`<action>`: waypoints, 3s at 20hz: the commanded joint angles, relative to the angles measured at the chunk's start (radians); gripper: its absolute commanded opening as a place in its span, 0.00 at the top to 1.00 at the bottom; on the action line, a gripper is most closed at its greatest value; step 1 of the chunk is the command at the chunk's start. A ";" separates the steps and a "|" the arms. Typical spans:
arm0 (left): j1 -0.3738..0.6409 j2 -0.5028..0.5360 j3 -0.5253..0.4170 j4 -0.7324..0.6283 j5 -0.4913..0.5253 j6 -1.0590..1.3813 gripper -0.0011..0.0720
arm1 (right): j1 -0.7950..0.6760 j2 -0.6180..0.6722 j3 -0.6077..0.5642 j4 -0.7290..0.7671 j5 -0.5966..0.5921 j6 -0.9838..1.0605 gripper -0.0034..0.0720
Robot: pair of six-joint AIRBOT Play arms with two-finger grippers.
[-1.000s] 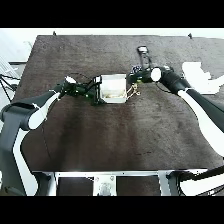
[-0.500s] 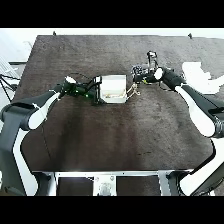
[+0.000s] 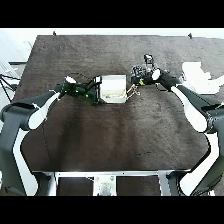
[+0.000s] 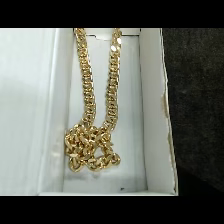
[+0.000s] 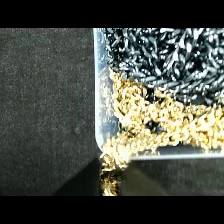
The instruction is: Fold the box and place the chain.
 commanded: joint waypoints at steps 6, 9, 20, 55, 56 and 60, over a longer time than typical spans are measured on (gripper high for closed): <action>0.000 0.000 0.000 0.000 0.000 0.000 0.51 | 0.002 0.095 0.012 0.004 0.051 -0.044 0.94; 0.000 0.000 0.000 0.000 0.000 0.000 0.51 | 0.016 0.192 0.011 -0.049 0.148 -0.049 0.94; 0.000 0.000 0.000 0.000 0.000 0.000 0.51 | 0.153 0.560 0.011 -0.190 0.208 -0.045 0.94; 0.000 0.000 0.000 -0.001 0.000 0.000 0.51 | 0.379 0.682 0.110 -0.314 -0.026 -0.108 0.94; 0.000 0.000 0.000 0.000 0.000 0.000 0.51 | 0.379 0.682 0.095 -0.314 -0.025 -0.095 0.94; 0.000 0.000 0.000 0.000 0.000 0.000 0.51 | 0.379 0.682 -0.012 -0.307 -0.024 -0.027 0.94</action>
